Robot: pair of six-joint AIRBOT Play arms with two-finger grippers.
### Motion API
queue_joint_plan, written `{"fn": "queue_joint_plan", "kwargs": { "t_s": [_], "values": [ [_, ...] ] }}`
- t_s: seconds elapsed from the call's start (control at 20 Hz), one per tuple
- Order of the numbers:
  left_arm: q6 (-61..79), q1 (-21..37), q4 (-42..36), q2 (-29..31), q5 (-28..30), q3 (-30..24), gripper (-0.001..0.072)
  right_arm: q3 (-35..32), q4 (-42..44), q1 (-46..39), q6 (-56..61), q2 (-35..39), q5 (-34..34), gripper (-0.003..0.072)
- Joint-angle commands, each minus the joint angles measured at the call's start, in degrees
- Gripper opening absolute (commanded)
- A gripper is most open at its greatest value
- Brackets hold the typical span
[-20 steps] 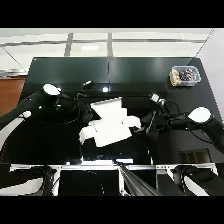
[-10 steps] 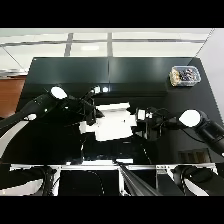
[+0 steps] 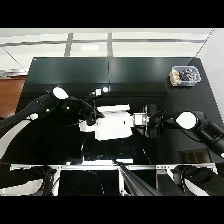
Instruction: Fold the box and place the chain.
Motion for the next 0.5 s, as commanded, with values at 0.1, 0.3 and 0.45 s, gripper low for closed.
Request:
{"fn": "queue_joint_plan", "kwargs": {
  "t_s": [0.1,0.3,0.45],
  "values": [
    [0.2,0.0,0.0,0.0,0.3,0.0,0.0029,3.3,0.0,0.1,1.5,0.0,2.2,0.0673],
    [5.2,-0.3,-0.2,-0.1,0.7,-0.1,0.0027,2.9,2.4,0.1,2.3,-0.7,7.4,0.0673],
    [7.0,-1.7,-0.1,-0.9,5.4,-0.1,0.0028,0.3,2.4,0.1,2.4,-1.1,6.9,0.0673]
  ]
}}
